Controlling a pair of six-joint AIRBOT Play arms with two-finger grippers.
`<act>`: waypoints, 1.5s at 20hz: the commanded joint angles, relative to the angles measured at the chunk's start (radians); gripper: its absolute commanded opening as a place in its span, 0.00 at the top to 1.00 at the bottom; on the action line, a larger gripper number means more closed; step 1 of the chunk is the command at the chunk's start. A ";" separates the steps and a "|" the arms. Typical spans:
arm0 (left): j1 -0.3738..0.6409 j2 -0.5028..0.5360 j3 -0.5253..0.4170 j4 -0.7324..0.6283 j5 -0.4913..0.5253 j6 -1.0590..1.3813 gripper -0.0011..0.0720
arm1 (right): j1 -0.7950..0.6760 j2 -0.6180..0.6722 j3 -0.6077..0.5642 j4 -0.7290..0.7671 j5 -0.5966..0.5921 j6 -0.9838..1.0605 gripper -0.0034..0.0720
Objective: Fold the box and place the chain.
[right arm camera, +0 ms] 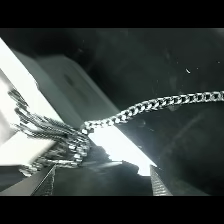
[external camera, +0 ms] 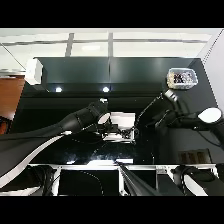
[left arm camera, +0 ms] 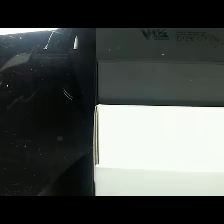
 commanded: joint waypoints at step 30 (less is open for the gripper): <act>0.000 0.000 0.000 -0.002 0.000 0.000 0.94 | 0.270 -0.214 -0.085 0.129 -0.283 -0.749 0.87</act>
